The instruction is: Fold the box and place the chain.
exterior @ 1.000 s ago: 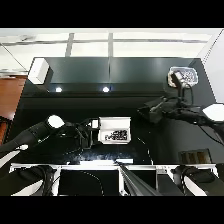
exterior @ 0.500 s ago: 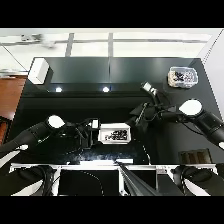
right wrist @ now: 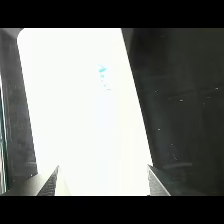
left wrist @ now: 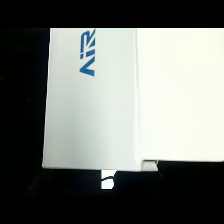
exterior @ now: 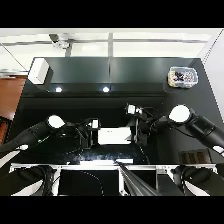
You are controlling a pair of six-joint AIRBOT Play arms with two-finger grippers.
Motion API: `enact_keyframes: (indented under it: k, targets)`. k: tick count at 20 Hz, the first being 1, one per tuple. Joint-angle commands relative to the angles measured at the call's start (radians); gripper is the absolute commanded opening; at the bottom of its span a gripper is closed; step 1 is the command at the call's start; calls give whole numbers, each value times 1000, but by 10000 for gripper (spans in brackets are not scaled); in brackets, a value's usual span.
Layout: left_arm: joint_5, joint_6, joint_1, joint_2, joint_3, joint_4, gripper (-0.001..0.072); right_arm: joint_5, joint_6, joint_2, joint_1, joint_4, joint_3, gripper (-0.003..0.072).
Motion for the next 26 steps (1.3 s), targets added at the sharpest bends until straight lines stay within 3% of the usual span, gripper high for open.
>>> enact_keyframes:
  k: [1, 9, 12, 18, 26]
  targets:
    - [-1, 0, 0, -1, 1, 1, 441, -5, -7, -1, 49, -21, 2, 625]
    - [-1, 0, 0, -1, 1, 1, 441, -114, 32, -1, 85, -64, 3, 614]
    - [-1, 0, 0, -1, 1, 1, 441, -65, 67, 0, 85, -20, 11, 616]
    - [-1, 0, 0, -1, 1, 1, 441, 101, 290, 38, 49, -15, 203, 616]
    - [-1, 0, 0, -1, 1, 1, 441, 45, 298, -62, 6, -40, 126, 615]
